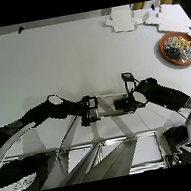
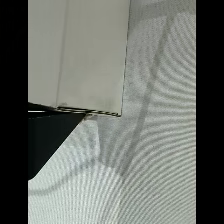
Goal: Fold the box and place the chain.
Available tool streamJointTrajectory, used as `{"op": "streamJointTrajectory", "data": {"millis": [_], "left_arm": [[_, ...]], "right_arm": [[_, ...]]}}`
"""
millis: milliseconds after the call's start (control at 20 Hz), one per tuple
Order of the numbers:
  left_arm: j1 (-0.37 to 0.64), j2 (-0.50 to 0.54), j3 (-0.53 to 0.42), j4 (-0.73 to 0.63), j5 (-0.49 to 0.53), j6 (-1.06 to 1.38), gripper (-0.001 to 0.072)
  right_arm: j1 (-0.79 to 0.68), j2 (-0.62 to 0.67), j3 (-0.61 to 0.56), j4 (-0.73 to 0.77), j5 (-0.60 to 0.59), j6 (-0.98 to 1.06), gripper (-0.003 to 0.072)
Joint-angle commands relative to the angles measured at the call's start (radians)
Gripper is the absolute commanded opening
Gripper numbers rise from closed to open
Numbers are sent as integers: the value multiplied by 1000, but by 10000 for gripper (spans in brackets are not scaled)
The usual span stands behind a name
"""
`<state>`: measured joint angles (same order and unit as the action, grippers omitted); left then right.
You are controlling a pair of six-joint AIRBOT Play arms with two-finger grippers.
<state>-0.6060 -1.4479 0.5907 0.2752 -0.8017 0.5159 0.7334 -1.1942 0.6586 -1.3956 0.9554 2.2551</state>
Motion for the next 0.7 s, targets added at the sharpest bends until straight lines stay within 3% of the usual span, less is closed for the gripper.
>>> {"op": "streamJointTrajectory", "data": {"millis": [0, 100, 300, 450, 650], "left_arm": [[0, 0, 1, -2, 4, -1, 209], [0, 0, 1, -2, 4, -1, 209], [0, 0, 1, -2, 4, 0, 209], [0, 0, 1, -2, 4, 0, 209], [0, 0, 1, -2, 4, 0, 209]], "right_arm": [[1, -1, 0, 5, 5, -4, 24], [1, 0, 0, 4, 2, -5, 137], [1, 21, 0, -45, 18, -11, 141], [1, 48, 0, -79, 33, -11, 275], [1, 54, 0, -77, 31, -11, 303]]}}
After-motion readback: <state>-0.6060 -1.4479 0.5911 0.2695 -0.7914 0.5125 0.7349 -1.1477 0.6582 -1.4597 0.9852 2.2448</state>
